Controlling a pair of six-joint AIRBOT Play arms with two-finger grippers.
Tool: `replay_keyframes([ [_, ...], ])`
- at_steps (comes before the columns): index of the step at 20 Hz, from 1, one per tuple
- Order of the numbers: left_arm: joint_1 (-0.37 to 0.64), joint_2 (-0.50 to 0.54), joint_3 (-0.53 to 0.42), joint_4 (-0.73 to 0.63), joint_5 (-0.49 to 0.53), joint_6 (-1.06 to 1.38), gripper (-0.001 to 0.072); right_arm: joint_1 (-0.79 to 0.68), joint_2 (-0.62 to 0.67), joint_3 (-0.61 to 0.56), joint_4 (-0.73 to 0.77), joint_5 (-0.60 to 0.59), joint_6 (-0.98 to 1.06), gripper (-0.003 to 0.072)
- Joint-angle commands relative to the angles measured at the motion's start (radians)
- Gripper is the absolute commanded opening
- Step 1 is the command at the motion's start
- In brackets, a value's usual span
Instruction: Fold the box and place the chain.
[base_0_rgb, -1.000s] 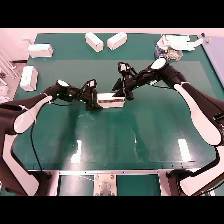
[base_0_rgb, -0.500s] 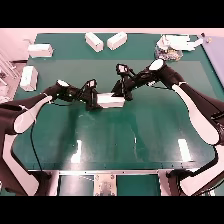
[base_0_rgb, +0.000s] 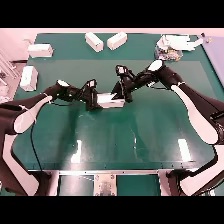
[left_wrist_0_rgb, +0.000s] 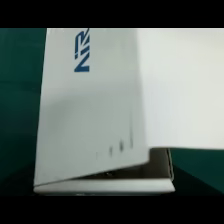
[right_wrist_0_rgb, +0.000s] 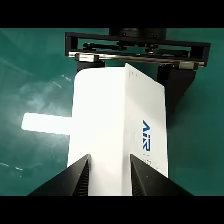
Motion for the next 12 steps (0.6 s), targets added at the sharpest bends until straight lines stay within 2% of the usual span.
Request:
replay_keyframes([
  [1,0.0,0.0,0.0,0.0,0.0,0.0,0.0379,0.001,-0.016,0.0,0.0,-0.011,0.006,0.0293],
  [12,0.0,0.0,0.0,0.0,0.0,0.0,0.0378,0.001,-0.028,0.026,-0.014,-0.086,-0.006,0.0261],
])
